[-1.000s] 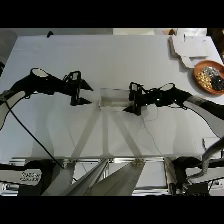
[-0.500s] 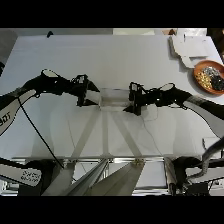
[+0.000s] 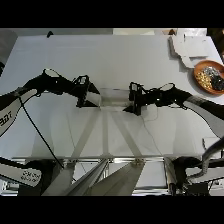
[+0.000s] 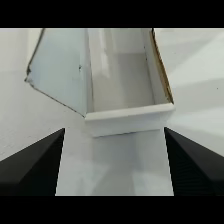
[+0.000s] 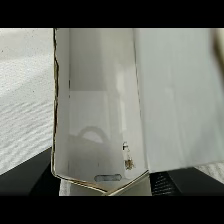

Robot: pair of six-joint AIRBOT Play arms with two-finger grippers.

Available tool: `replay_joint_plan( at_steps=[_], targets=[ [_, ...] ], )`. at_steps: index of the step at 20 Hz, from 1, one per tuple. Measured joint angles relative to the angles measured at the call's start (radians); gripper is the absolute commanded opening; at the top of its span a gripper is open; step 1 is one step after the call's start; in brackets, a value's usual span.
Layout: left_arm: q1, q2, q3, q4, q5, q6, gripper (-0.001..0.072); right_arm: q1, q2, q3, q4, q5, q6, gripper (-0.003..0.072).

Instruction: Fold the box and place the chain.

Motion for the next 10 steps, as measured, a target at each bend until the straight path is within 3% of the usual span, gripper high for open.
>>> replay_joint_plan(
  at_steps=[10],
  targets=[
    [-0.042, -0.018, 0.000, -0.002, 0.017, -0.034, 0.0698, 0.000, 0.000, 0.000, 0.000, 0.000, 0.000, 0.0438]
  ],
)
